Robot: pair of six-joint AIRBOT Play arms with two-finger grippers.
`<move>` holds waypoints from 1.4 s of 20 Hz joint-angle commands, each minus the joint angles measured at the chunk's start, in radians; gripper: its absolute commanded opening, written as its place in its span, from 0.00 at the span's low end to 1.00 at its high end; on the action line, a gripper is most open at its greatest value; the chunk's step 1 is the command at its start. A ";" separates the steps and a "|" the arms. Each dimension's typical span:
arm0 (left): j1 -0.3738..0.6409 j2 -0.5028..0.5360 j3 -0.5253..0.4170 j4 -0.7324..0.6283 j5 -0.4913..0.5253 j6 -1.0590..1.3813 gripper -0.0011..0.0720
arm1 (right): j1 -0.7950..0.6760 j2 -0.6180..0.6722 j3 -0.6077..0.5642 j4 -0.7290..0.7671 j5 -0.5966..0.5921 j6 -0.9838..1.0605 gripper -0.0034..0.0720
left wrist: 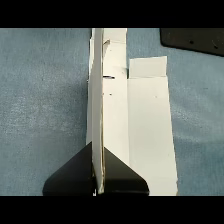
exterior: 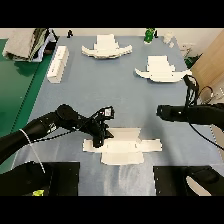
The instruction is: Fold the box.
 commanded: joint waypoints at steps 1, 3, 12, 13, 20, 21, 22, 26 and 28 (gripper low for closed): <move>0.000 0.000 0.000 -0.002 0.000 -0.003 0.04 | 0.098 0.024 0.000 0.055 -0.208 -0.053 0.05; 0.000 0.000 0.000 -0.002 0.000 -0.003 0.04 | 0.222 0.054 0.000 0.055 -0.310 -0.052 0.05; 0.000 0.000 0.000 -0.002 0.000 -0.003 0.04 | 0.932 0.048 -0.142 -0.153 -0.129 -0.308 0.77; 0.000 0.000 0.000 -0.002 0.000 -0.003 0.04 | 0.974 0.020 -0.170 -0.204 -0.077 -0.317 0.84; 0.000 0.000 0.000 -0.002 0.002 -0.003 0.04 | 1.005 -0.206 -0.183 -0.307 0.110 -0.339 0.84; 0.000 0.000 0.000 -0.002 0.002 -0.003 0.04 | 1.005 -0.219 -0.177 -0.319 0.121 -0.338 0.84; 0.000 0.000 0.000 -0.002 0.002 -0.003 0.04 | 1.005 -0.222 -0.169 -0.327 0.130 -0.323 0.84; 0.000 0.000 0.000 -0.002 0.002 -0.003 0.04 | 1.004 -0.222 -0.159 -0.496 0.160 -0.159 0.84; 0.000 0.000 0.000 -0.002 0.002 -0.003 0.04 | 1.004 -0.222 -0.156 -0.549 0.156 -0.107 0.84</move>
